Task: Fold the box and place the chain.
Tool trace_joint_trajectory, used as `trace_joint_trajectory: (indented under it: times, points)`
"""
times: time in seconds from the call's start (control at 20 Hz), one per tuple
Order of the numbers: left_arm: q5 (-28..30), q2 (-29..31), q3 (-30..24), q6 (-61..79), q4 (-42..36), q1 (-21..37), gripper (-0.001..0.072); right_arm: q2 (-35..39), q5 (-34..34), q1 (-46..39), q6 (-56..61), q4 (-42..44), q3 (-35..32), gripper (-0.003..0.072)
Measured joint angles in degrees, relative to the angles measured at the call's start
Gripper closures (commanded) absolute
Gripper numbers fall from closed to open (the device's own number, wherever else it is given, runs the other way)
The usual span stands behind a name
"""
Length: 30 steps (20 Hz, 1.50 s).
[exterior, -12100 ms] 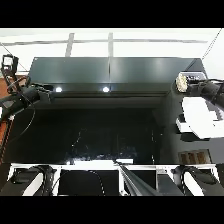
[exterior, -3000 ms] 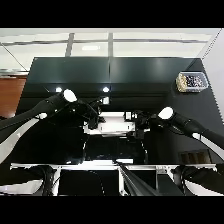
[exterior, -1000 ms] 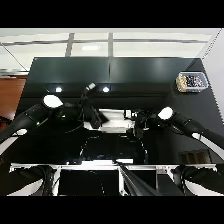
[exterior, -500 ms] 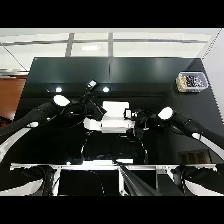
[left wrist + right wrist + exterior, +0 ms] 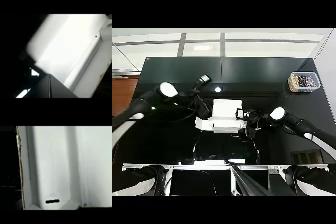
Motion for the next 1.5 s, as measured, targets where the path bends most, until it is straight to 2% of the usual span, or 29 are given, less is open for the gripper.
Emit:
trace_joint_trajectory:
  times: [0.1, 0.2, 0.25, 0.3, 0.35, 0.5, 0.75, 0.8, 0.9, 1.0, 1.05, 1.1, 1.15, 1.5]
  points:
    - [-3.34, 4.70, -0.35, -2.36, 2.54, 2.86, 0.0679, -0.02, 0.02, 0.00, -0.02, -0.02, 0.00, 0.0225]
    - [-3.23, 9.51, -3.26, -3.28, 3.80, 4.83, 0.0672, 0.00, 0.04, 0.00, -0.02, 0.00, 0.00, 0.0225]
    - [-2.69, 11.26, -5.14, -2.16, 3.98, 5.03, 0.0580, 0.00, 0.04, 0.00, -0.02, 0.00, 0.00, 0.0225]
    - [-2.62, 12.61, -7.19, 0.72, 4.09, 4.72, 0.0250, 0.00, 0.07, 0.00, -0.02, 0.00, 0.00, 0.0225]
    - [-2.19, 13.46, -9.09, 4.50, 4.37, 4.07, 0.0000, 0.00, 0.07, 0.00, -0.04, 0.00, 0.00, 0.0225]
    - [1.51, 13.99, -13.05, 16.68, 4.74, 0.94, 0.0003, 0.00, 0.09, 0.00, -0.07, 0.00, 0.00, 0.0225]
    - [8.00, 10.47, -15.06, 28.89, 5.42, -4.44, 0.0026, 0.00, 0.11, 0.00, -0.07, 0.00, 0.00, 0.0225]
    - [8.41, 9.60, -15.15, 29.88, 5.49, -5.25, 0.0059, 0.00, 0.11, 0.00, -0.07, 0.00, 0.00, 0.0225]
    - [9.46, 7.96, -15.30, 31.21, 4.63, -6.56, 0.0177, -0.02, 0.11, 0.00, -0.07, 0.00, 0.00, 0.0225]
    - [9.90, 6.58, -15.41, 32.00, 2.36, -7.23, 0.0385, 0.00, 0.11, 0.00, -0.07, 0.00, 0.00, 0.0225]
    - [10.19, 6.14, -15.41, 32.24, 1.33, -7.45, 0.0445, 0.00, 0.11, 0.00, -0.07, 0.00, 0.00, 0.0225]
    - [10.32, 5.84, -15.43, 32.41, 0.50, -7.58, 0.0450, -0.02, 0.13, 0.00, -0.07, 0.00, 0.00, 0.0225]
    - [10.47, 5.57, -15.45, 32.59, -0.42, -7.69, 0.0487, 0.00, 0.13, 0.00, -0.07, 0.00, 0.00, 0.0225]
    - [10.99, 4.37, -15.45, 32.70, -6.16, -7.96, 0.0488, 0.00, 0.24, 0.00, -0.07, 0.00, 0.00, 0.0225]
